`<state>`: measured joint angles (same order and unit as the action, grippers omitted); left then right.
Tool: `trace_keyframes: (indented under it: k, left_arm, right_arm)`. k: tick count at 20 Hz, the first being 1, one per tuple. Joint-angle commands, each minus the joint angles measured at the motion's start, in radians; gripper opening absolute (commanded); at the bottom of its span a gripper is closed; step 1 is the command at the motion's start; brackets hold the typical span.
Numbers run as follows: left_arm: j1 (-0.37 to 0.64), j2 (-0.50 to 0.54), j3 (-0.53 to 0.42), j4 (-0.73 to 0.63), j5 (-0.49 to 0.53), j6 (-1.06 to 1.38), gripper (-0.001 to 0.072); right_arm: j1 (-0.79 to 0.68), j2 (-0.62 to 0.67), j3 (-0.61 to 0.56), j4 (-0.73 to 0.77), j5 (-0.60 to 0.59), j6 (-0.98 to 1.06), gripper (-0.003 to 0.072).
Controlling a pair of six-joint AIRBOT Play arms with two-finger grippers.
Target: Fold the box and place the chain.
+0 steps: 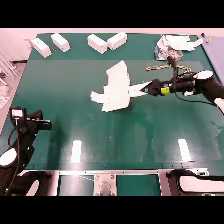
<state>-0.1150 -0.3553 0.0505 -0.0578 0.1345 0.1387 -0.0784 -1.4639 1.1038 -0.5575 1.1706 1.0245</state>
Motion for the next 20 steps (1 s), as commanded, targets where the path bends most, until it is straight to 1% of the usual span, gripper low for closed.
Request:
trace_keyframes:
  k: [1,5,8,12,15,16,17,18,20]
  left_arm:
    - [0.0,0.001,0.001,0.001,0.003,0.0,0.0019]
    - [0.0,0.001,0.001,0.001,0.003,0.0,0.0019]
    - [0.0,0.001,0.001,0.0,-0.007,-0.001,0.0019]
    - [0.0,0.001,0.001,0.0,-0.093,-0.001,0.0019]
    - [0.0,0.001,0.001,0.0,-0.137,0.0,0.0023]
    - [0.0,0.001,0.001,0.001,-0.147,0.0,0.0243]
    - [0.0,0.001,0.001,0.0,-0.152,-0.001,0.053]
    - [0.0,0.001,0.001,-0.001,-0.153,-0.012,0.0616]
    - [0.0,0.001,0.001,-0.003,-0.167,-0.035,0.0615]
  right_arm:
    - [0.023,-0.065,-0.045,-0.029,-0.105,-0.055,0.0003]
    - [0.024,-0.134,-0.045,-0.03,-0.121,-0.095,0.0004]
    - [0.027,-0.146,-0.045,-0.03,-0.141,-0.121,0.0004]
    - [0.035,-0.148,-0.045,-0.03,-0.176,-0.121,0.0003]
    - [0.049,-0.149,-0.045,-0.024,-0.19,-0.136,0.0003]
    - [0.054,-0.149,-0.045,-0.023,-0.204,-0.14,0.0004]
    - [0.06,-0.149,-0.045,-0.018,-0.22,-0.14,0.0003]
    - [0.068,-0.149,-0.045,-0.019,-0.23,-0.14,0.0004]
    - [0.075,-0.149,-0.044,-0.018,-0.252,-0.14,0.0003]
